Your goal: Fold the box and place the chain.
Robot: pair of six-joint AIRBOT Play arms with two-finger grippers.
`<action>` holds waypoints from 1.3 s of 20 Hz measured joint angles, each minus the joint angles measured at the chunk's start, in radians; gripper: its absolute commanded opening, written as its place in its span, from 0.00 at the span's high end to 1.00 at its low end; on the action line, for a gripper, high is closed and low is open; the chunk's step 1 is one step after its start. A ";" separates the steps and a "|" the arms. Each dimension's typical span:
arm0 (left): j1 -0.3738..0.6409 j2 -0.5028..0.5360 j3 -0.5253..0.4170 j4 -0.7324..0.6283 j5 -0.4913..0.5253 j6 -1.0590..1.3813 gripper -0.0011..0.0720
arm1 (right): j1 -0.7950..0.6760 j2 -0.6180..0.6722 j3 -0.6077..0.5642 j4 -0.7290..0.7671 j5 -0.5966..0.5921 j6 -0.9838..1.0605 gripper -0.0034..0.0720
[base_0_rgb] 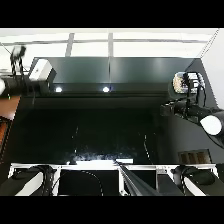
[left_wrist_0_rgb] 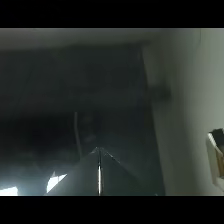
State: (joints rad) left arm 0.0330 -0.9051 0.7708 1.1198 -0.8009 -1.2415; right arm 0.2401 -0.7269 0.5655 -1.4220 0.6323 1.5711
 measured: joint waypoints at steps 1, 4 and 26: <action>-0.012 0.077 -0.092 -0.004 0.040 0.005 0.95 | 0.002 0.007 -0.021 -0.009 -0.044 0.000 0.96; -0.030 0.245 -0.269 0.001 0.116 0.011 0.95 | 0.007 0.018 -0.057 -0.024 -0.121 0.000 0.96; -0.043 0.363 -0.378 0.016 0.155 0.011 0.95 | 0.008 0.024 -0.078 -0.034 -0.169 -0.001 0.95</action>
